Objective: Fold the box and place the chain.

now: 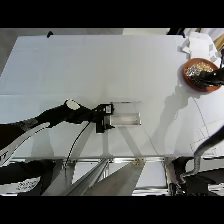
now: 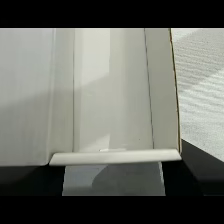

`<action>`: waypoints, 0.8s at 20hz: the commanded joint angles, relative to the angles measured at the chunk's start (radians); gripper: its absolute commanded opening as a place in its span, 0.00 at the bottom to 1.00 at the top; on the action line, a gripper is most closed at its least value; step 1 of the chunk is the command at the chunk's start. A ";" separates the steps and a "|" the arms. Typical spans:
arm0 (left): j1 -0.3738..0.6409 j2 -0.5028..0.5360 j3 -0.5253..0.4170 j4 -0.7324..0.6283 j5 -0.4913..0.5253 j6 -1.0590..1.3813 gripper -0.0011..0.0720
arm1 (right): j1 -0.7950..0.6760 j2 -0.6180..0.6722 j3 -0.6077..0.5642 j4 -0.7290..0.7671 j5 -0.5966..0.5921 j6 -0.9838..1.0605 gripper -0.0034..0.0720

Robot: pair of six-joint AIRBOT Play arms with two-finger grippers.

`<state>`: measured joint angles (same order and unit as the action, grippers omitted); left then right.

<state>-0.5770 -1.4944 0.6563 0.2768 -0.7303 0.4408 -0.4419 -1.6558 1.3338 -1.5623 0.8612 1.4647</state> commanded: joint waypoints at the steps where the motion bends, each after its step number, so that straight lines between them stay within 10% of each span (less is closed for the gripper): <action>1: 0.000 0.001 0.000 0.000 0.000 0.000 0.45 | -0.002 -0.027 0.001 -0.004 -0.016 0.000 0.36; 16: 0.000 0.001 0.000 0.000 0.000 0.000 0.45 | -0.007 -0.083 0.001 -0.023 -0.102 0.023 0.24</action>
<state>-0.5770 -1.4944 0.6563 0.2768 -0.7303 0.4412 -0.4480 -1.7313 1.3346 -1.5852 0.7815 1.4811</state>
